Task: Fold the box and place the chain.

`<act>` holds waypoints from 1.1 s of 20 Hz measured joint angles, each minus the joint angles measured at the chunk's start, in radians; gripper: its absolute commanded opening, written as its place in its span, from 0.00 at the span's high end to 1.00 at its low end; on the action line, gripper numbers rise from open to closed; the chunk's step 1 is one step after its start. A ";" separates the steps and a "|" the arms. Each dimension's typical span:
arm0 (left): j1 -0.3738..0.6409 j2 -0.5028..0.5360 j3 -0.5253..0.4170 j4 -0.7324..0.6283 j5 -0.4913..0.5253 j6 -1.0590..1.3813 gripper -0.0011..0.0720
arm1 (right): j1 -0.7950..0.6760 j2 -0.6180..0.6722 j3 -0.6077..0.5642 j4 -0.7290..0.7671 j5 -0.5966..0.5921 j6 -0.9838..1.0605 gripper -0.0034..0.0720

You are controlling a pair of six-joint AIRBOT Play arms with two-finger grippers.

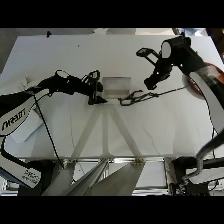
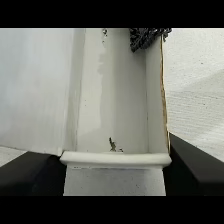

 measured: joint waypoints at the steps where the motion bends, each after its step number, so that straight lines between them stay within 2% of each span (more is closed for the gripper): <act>1: 0.000 0.000 0.000 0.000 0.000 0.000 0.46 | -0.003 -0.024 0.000 0.013 -0.004 -0.037 0.16; 9: 0.000 0.000 0.000 0.000 0.000 0.000 0.46 | -0.012 -0.157 0.000 0.035 -0.069 -0.207 0.17; 12: 0.000 0.000 0.000 0.000 0.000 0.000 0.46 | -0.011 -0.186 0.000 0.036 -0.066 -0.235 0.32; 15: 0.000 0.000 0.000 0.000 0.000 0.000 0.46 | -0.013 -0.213 0.003 0.026 -0.061 -0.244 0.80; 16: 0.000 0.000 0.000 0.000 0.000 0.000 0.46 | -0.012 -0.219 0.003 0.018 -0.064 -0.245 0.94; 22: 0.000 0.000 0.000 0.000 0.000 0.000 0.46 | -0.011 -0.199 -0.004 0.048 0.028 -0.230 0.94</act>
